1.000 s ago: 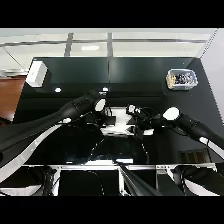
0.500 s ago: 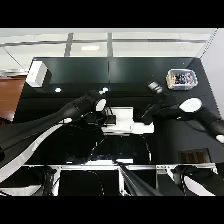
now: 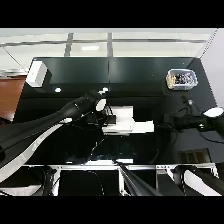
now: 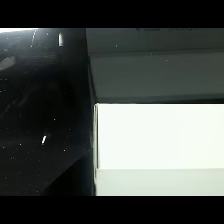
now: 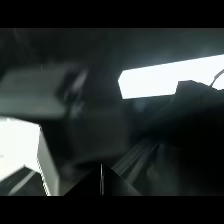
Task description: Fold the box and place the chain.
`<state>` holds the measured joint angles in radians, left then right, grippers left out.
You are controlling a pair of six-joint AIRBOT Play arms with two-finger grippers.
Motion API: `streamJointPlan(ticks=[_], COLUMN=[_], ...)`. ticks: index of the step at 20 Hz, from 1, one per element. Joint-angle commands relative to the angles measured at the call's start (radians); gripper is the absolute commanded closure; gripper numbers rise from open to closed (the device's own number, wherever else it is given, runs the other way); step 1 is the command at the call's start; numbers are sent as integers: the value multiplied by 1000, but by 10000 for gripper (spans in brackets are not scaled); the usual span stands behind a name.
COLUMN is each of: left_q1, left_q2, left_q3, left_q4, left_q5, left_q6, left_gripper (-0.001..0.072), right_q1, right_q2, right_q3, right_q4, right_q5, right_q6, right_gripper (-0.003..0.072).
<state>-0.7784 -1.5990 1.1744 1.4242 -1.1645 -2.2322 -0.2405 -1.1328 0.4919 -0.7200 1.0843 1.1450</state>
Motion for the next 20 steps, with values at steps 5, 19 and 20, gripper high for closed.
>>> streamJointPlan(ticks=[5, 19, 20], left_q1=[0, 0, 0], left_q2=[0, -1, -1], left_q3=[0, 0, 0], left_q4=[0, -1, -1], left_q5=[3, 3, 3], left_q6=[3, 3, 3], left_gripper=[681, 681, 681], right_q1=[235, 447, 467], right_q2=[-163, -163, -163], right_q3=[43, 227, 241], right_q4=[342, 162, 127], right_q5=[-2, 0, -13], right_q6=[-207, -67, -34], right_gripper=[355, 265, 265])
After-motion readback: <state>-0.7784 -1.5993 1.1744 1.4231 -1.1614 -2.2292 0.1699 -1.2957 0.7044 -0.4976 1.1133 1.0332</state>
